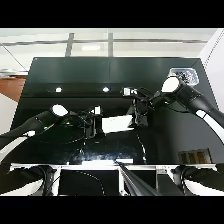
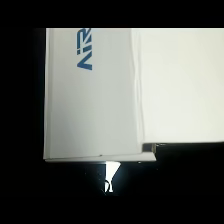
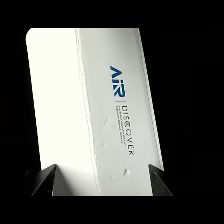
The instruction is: Fold the box and place the chain.
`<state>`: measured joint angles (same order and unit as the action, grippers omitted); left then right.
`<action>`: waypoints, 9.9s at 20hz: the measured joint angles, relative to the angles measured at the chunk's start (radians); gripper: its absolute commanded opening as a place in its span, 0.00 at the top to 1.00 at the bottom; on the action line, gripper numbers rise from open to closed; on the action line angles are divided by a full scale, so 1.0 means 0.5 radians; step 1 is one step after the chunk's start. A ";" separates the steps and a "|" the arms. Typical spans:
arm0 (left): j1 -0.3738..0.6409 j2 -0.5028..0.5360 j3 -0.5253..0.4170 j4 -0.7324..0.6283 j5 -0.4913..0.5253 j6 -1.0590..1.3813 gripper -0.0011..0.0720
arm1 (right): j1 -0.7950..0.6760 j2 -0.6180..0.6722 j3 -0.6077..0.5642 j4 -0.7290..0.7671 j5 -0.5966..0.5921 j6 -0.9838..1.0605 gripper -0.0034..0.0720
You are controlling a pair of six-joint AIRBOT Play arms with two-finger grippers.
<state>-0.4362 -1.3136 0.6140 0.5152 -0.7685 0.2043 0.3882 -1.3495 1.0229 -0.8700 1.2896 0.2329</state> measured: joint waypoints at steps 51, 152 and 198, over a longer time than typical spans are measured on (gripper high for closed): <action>0.000 0.000 0.000 0.000 0.001 0.000 0.35 | 0.037 0.152 0.000 -0.415 0.034 0.961 0.21; 0.000 0.000 0.000 0.000 0.005 -0.010 0.35 | 0.037 -0.033 -0.112 0.004 -0.047 1.068 0.93; -0.002 0.000 0.001 0.000 0.005 -0.006 0.35 | -0.001 -0.050 -0.043 0.157 -0.017 0.024 0.02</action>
<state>-0.4370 -1.3136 0.6144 0.5152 -0.7662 0.2012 0.3878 -1.3743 1.0016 -0.7914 1.2812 0.2447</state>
